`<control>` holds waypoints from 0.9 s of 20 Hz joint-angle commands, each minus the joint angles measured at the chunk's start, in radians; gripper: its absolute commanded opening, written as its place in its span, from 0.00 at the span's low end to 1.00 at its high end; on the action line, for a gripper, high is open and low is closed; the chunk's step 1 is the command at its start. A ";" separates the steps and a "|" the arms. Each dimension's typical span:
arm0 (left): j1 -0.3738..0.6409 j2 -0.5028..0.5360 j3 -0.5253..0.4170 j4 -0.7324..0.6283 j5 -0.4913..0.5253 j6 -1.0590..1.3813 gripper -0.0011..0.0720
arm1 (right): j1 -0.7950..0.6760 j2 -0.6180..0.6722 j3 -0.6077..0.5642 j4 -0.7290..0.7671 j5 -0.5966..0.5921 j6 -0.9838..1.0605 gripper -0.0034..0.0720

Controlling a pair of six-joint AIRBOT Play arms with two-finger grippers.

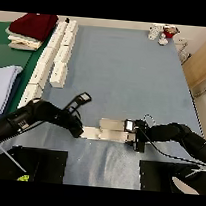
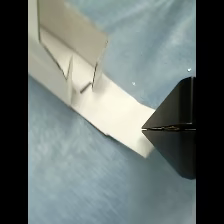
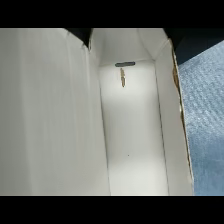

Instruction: Fold the box.

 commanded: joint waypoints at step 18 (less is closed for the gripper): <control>0.081 -0.148 -0.165 -0.589 0.071 0.066 0.03 | 0.000 0.001 0.001 0.000 0.000 0.000 0.72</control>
